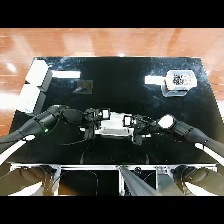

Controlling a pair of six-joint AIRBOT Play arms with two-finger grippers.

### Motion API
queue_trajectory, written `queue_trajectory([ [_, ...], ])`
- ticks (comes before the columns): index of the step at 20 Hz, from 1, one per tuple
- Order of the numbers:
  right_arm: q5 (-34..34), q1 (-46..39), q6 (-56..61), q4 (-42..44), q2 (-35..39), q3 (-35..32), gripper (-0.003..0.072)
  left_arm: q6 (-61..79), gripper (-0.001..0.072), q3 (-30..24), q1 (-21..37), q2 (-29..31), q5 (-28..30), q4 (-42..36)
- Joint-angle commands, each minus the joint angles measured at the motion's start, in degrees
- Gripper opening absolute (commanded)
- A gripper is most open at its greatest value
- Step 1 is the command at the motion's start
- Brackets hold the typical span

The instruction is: Fold the box and place the chain.

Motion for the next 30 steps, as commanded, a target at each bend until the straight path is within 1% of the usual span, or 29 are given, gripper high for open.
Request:
queue_trajectory([
  [1,0.0,0.0,0.0,0.0,0.0,0.0,0.0658,0.0,0.0225,0.1,-1.2,-0.1,-2.0,-1.0],
  [8,0.0,0.0,0.0,0.0,0.0,0.0,0.0658,0.0,0.0226,0.1,-1.2,-1.2,-2.0,-3.5],
  [17,0.0,0.0,0.4,0.0,0.0,0.0,0.0654,-0.4,0.0226,0.1,-1.2,-1.2,-0.1,-4.1],
  [18,0.0,0.0,0.4,0.0,0.0,0.0,0.0545,-0.4,0.0226,0.1,-1.2,-1.2,-0.1,-4.1],
  [21,0.0,0.0,0.4,0.0,0.0,0.0,0.0551,-0.5,0.0226,0.1,-1.2,-1.2,-0.1,-4.3],
  [29,0.0,0.0,0.4,0.0,0.0,0.0,0.0550,-0.4,0.0226,0.1,-1.2,-1.2,0.0,-9.1],
  [30,0.0,0.0,0.4,0.0,0.0,0.0,0.0550,-0.4,0.0257,0.1,-1.2,-1.2,-0.3,-9.3],
])
